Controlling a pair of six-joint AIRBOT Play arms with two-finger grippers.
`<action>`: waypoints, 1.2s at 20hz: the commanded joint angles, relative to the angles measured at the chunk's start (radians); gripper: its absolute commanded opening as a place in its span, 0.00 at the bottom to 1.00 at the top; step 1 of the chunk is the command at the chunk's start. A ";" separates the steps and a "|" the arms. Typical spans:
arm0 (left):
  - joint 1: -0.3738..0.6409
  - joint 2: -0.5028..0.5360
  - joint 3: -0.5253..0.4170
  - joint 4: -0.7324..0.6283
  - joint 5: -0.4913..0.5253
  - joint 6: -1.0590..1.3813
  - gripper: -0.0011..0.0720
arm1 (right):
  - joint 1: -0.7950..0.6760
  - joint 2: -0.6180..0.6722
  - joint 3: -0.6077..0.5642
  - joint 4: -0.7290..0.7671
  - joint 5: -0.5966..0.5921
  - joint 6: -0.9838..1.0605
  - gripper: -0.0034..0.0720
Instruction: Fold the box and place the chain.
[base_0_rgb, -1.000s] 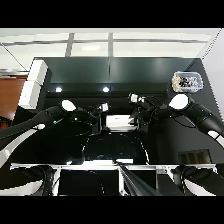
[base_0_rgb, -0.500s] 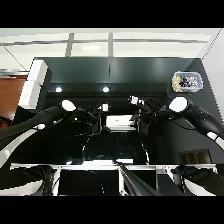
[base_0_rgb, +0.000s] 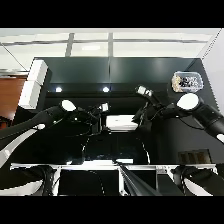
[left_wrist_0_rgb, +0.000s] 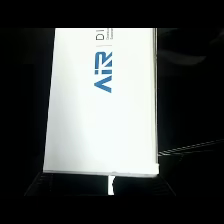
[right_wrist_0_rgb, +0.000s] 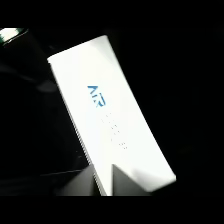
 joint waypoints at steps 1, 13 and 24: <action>0.000 0.000 0.000 0.002 0.001 0.002 0.51 | -0.082 0.021 -0.044 0.048 0.068 0.311 0.06; 0.000 0.000 0.000 0.004 0.002 0.002 0.51 | -0.067 -0.079 -0.191 0.380 -0.117 0.446 0.06; 0.000 0.000 0.000 0.004 0.001 0.002 0.51 | -0.067 -0.092 -0.191 0.230 -0.131 0.523 0.06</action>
